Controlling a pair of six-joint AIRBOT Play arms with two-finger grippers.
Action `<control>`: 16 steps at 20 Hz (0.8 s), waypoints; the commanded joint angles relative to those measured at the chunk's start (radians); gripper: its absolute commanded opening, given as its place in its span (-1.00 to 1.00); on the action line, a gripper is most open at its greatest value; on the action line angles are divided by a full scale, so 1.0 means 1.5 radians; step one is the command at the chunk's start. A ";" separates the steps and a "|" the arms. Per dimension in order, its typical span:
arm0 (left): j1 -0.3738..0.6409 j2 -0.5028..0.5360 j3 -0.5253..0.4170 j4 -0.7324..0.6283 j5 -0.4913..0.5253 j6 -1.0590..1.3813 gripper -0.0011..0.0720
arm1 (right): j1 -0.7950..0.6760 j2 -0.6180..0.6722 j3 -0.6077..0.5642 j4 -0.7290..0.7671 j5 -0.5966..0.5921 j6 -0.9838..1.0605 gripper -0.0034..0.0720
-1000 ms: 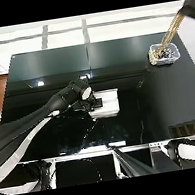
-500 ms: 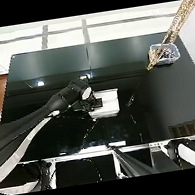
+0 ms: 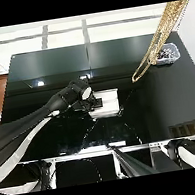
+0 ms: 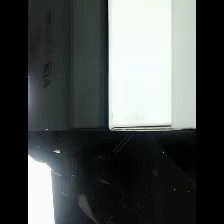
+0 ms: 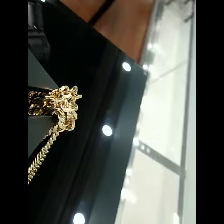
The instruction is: Fold the box and place the chain.
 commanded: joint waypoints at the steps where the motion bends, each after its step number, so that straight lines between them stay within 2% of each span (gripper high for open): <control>1: 0.000 0.000 0.000 0.000 0.000 0.000 -0.90 | 0.043 0.001 -0.001 0.008 0.038 0.001 -0.87; 4: 0.000 0.000 0.000 0.000 0.000 0.000 -0.90 | 0.094 0.001 -0.024 0.003 0.032 0.003 -0.87; 9: 0.000 0.000 0.000 0.000 0.000 0.000 -0.90 | 0.163 0.000 -0.141 0.005 0.024 0.014 -0.87; 16: 0.000 0.000 0.000 -0.001 0.000 0.000 -0.90 | 0.206 0.000 -0.298 0.001 -0.051 0.012 -0.87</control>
